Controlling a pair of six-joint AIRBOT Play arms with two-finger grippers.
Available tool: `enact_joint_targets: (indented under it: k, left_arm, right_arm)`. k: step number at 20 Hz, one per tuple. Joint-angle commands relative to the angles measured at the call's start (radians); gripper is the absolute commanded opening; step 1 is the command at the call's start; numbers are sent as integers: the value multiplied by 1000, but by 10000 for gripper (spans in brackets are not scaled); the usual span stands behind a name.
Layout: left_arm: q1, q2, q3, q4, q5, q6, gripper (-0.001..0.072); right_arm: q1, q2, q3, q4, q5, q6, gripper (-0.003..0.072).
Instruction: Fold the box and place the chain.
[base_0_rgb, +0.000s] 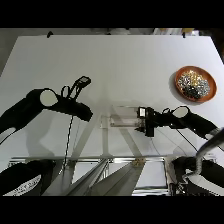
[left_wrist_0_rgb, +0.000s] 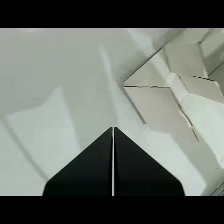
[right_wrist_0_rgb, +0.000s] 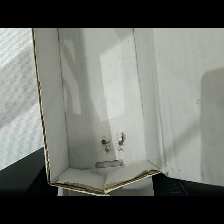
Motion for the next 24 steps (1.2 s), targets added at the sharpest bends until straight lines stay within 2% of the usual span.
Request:
enact_joint_targets:
  k: [1, 4, 10, 22, 23, 24]
  left_arm:
    - [12, -122, -16, -97, 0, -127, 3]
    - [-12, -203, -16, -135, 0, -171, 3]
    - [-66, -254, -15, -227, 0, -170, 2]
    - [-85, -134, -3, -315, 37, -161, 14]
    - [-93, -129, -2, -321, 46, -161, 61]
    - [-99, -124, -2, -331, 54, -161, 145]
  right_arm:
    - [0, 0, 0, 0, 0, 0, 328]
    - [0, 0, 0, 0, 0, 0, 328]
    - [0, 0, 0, 0, 0, 0, 328]
    - [0, 0, 0, 0, 0, 0, 328]
    - [0, 0, 0, 0, 0, 0, 328]
    - [0, 0, 0, 0, 2, 0, 328]
